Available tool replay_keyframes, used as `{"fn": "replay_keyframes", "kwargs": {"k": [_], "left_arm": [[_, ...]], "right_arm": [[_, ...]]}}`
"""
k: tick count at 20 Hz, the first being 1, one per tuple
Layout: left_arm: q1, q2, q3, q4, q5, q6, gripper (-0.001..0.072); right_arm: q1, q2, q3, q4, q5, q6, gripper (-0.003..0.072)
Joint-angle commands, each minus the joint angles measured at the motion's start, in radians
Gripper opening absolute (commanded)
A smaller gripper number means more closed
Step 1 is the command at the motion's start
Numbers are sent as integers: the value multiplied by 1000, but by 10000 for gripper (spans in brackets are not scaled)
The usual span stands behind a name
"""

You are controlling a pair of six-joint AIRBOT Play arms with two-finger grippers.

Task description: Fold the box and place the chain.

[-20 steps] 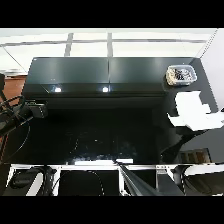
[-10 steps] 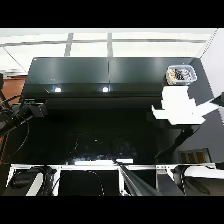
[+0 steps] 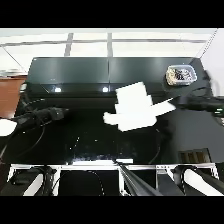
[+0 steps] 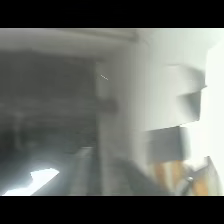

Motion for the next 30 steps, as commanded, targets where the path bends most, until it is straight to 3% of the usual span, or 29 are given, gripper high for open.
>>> {"fn": "replay_keyframes", "kwargs": {"k": [1,2,4,7,10,13,16,19,20,22,25,26,27,29,30], "left_arm": [[-98,-204,42,-204,68,213,655],[-116,-271,86,-219,55,220,712],[-145,-417,208,-225,-39,220,712],[-145,-663,399,-227,-264,219,706],[-143,-858,518,-231,-477,172,706],[-142,-943,558,-224,-547,148,705],[-146,-948,560,-226,-558,157,705],[-182,-958,560,-298,-637,354,663],[-190,-967,561,-331,-658,391,522],[-202,-994,583,-310,-673,399,433],[-213,-1036,641,-199,-703,384,170],[-214,-1040,657,-180,-707,393,27],[-214,-1039,670,-178,-710,399,24],[-212,-1036,701,-179,-725,411,23],[-212,-1027,714,-178,-733,411,22]], "right_arm": [[273,23,-89,42,-200,35,17],[329,23,-89,42,-227,47,17],[423,23,-90,41,-274,63,17],[505,23,-90,41,-332,63,17],[518,23,-90,42,-350,63,17],[518,23,-90,41,-346,63,18],[518,23,-90,42,-347,63,18],[518,23,-90,41,-348,62,17],[518,23,-90,41,-347,62,18],[518,23,-90,40,-346,62,18],[518,23,-90,3,-339,63,18],[518,23,-90,-5,-330,62,19],[515,23,-89,-19,-325,63,65],[480,25,-68,-29,-282,65,700],[444,29,-37,-70,-222,65,711]]}}
